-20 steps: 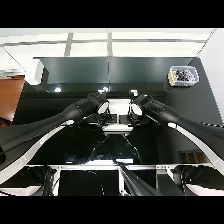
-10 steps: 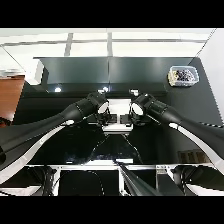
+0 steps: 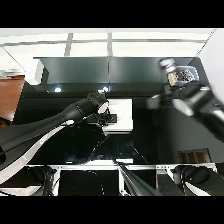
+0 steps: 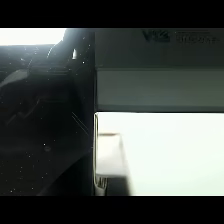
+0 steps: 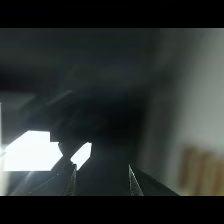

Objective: Fold the box and place the chain.

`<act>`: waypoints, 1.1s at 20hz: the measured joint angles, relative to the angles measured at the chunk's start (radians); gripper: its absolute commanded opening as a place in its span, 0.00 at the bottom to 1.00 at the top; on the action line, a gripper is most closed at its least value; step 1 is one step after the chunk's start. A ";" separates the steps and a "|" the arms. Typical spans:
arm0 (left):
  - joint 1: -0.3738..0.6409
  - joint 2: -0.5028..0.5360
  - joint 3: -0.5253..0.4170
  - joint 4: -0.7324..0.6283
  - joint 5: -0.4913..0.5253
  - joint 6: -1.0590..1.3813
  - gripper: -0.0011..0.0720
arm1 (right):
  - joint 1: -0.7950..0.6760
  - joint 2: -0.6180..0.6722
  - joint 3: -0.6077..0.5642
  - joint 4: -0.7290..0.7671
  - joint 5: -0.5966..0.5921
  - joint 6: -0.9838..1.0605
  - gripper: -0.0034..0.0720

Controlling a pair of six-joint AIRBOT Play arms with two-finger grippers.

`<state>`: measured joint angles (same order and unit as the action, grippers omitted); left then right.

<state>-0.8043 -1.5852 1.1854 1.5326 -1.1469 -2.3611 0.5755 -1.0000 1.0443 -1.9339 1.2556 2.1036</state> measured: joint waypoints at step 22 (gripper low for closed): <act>0.000 0.000 0.000 0.000 -0.005 0.000 0.05 | -0.810 -0.998 0.946 0.473 -0.095 -0.238 0.80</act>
